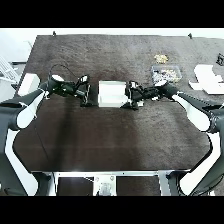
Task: Fold the box and place the chain.
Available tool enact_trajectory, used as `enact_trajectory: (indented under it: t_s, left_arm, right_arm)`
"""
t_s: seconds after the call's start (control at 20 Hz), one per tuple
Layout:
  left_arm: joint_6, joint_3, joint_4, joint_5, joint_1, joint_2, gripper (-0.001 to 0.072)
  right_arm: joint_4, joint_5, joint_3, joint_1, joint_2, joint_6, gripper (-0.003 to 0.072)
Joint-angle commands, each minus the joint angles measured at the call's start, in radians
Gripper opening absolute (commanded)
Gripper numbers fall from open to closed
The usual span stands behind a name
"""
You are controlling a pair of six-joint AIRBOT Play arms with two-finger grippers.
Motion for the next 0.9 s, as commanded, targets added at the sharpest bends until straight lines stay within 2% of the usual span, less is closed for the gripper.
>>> enact_trajectory:
  t_s: [0.0,0.85]
  left_arm:
    - [0.001,0.0,-0.008,0.013,-0.01,-0.005,0.072]
    - [0.001,0.0,-0.011,0.105,-0.045,-0.021,0.0715]
  right_arm:
    - [0.0,0.0,0.0,0.001,0.0,0.0,0.0585]
    - [0.0,0.0,0.0,0.001,0.0,0.0,0.0585]
